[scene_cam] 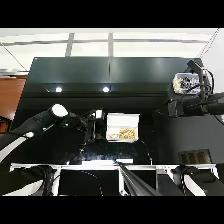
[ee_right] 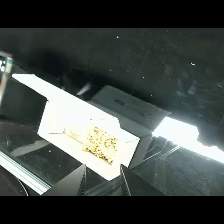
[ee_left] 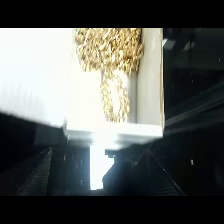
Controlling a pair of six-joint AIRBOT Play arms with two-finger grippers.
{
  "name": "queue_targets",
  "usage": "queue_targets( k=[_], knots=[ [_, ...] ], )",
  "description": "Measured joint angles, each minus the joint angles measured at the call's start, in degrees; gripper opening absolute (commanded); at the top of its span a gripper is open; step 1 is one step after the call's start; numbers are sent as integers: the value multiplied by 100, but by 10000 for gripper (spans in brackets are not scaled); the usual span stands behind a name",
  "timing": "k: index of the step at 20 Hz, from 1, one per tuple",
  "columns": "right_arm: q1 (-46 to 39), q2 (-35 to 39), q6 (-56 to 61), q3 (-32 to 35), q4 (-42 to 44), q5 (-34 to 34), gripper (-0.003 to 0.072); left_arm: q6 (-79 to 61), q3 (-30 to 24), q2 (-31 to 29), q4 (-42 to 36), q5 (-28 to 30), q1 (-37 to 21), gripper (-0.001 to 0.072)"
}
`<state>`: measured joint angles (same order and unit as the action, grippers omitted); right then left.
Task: Fold the box and place the chain.
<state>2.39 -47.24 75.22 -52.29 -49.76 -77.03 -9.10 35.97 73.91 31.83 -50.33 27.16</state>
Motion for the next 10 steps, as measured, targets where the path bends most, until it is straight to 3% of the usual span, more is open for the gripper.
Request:
queue_targets(
  k=[10],
  knots=[
    [0, 2, 66, 0, -2, 11, 247, -297, 52, 323, -319, -61, 138, 716]
  ],
)
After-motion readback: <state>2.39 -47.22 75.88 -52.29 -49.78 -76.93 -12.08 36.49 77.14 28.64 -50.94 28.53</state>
